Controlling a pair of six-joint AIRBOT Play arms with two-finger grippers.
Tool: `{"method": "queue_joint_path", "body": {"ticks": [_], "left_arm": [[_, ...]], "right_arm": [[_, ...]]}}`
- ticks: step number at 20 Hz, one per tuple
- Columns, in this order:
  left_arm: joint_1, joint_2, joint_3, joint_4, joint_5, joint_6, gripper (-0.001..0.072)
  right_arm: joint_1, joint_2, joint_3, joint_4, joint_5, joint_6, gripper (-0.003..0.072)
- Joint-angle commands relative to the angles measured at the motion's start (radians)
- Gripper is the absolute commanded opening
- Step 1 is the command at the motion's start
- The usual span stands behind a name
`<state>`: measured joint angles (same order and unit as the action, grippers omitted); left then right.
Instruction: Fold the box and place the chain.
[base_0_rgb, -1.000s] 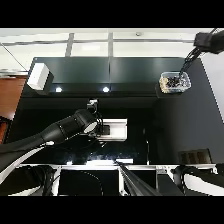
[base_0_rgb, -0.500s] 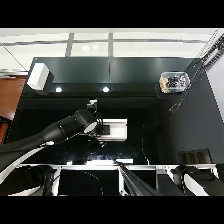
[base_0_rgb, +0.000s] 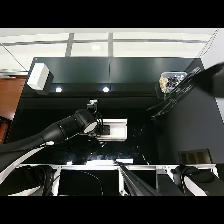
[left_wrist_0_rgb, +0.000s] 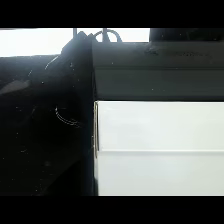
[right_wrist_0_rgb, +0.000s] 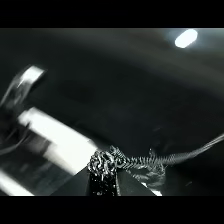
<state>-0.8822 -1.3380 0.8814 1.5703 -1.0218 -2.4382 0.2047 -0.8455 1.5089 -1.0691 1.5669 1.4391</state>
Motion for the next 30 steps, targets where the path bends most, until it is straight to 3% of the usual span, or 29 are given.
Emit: {"method": "queue_joint_path", "body": {"ticks": [1,10,21,25,30], "left_arm": [[0.000,0.000,0.001,0.000,0.000,0.000,0.0031],[0.000,0.000,0.001,0.000,0.000,0.000,0.0031],[0.000,0.000,0.001,0.000,0.000,0.000,0.0031],[0.000,0.000,0.001,0.000,0.000,0.000,0.0031],[0.000,0.000,0.001,0.000,0.000,0.000,0.0030]], "right_arm": [[0.103,0.004,-0.113,0.095,-0.047,-0.003,0.0012],[0.304,0.003,-0.282,0.183,-0.248,0.020,0.0012],[0.364,0.002,-0.283,0.235,-0.358,0.027,0.0011],[0.357,0.002,-0.281,0.350,-0.438,0.008,0.0011],[0.358,0.002,-0.282,0.306,-0.384,0.004,0.0011]]}}
